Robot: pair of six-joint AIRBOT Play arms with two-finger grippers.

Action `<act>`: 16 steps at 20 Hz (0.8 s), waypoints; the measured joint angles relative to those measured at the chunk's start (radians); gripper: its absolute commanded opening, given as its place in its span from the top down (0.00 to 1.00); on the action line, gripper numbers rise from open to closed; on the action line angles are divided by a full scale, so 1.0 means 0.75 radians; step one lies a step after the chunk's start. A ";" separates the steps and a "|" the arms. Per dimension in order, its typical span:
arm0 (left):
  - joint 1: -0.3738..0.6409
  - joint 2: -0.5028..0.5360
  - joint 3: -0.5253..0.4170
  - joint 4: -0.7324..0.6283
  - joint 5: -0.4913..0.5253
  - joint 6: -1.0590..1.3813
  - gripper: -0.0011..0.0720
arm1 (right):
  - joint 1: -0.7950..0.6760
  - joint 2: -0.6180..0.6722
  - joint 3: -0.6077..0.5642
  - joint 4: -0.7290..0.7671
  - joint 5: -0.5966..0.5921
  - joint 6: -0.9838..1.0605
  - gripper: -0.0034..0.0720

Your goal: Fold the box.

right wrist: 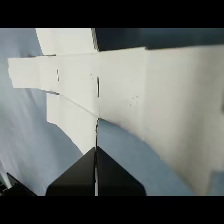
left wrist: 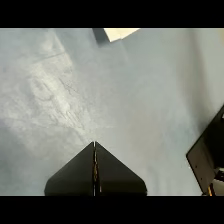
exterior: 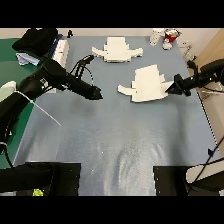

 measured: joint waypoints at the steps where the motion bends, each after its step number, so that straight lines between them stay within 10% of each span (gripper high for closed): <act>1: 0.000 0.019 -0.024 -0.016 -0.017 -0.001 0.97 | 0.012 0.085 -0.122 -0.005 0.027 -0.007 0.96; 9: 0.000 0.441 -0.459 -0.077 -0.069 -0.058 0.97 | 0.157 0.760 -0.902 -0.073 0.148 0.005 0.95; 10: 0.000 0.497 -0.513 -0.079 -0.067 -0.064 0.97 | 0.171 0.829 -0.962 -0.090 0.161 0.022 0.91; 12: 0.000 0.592 -0.599 -0.084 -0.058 -0.068 0.97 | 0.192 0.930 -1.044 -0.116 0.182 0.052 0.44; 16: 0.000 0.682 -0.672 -0.090 -0.045 -0.076 0.97 | 0.208 1.014 -1.091 -0.149 0.208 0.096 0.44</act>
